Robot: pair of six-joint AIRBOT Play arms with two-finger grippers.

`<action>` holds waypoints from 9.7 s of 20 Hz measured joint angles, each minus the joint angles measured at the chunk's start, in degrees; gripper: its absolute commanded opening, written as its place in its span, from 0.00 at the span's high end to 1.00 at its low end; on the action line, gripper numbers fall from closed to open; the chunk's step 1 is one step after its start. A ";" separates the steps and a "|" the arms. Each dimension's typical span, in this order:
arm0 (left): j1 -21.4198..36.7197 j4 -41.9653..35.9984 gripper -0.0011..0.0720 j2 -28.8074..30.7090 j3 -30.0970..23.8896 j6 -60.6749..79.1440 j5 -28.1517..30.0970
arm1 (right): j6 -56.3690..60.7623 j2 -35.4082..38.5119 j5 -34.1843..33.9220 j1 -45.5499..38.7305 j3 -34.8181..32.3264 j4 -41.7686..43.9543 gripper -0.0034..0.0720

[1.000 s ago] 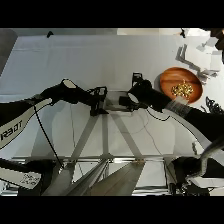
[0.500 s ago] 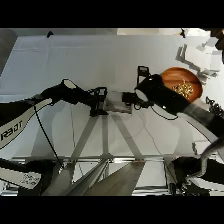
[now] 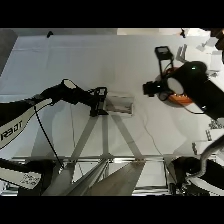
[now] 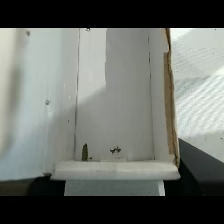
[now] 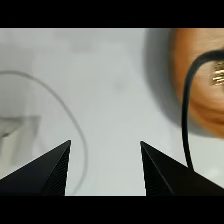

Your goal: Fold the box and place the chain.

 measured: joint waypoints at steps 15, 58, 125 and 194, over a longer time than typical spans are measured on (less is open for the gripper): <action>0.00 -0.02 0.39 0.00 0.00 -0.02 0.04 | -20.24 -14.23 -16.28 -37.16 0.00 4.76 0.03; 0.00 0.00 0.39 0.00 0.00 -0.04 0.04 | -35.19 16.68 -3.76 -26.43 -2.75 15.43 0.95; 0.00 0.00 0.39 0.00 0.00 -0.02 0.04 | -53.20 10.84 -29.73 4.48 -17.57 36.89 0.55; 0.00 0.00 0.39 0.00 0.00 -0.02 0.04 | -96.21 -1.97 -23.15 -11.08 -8.68 76.02 0.69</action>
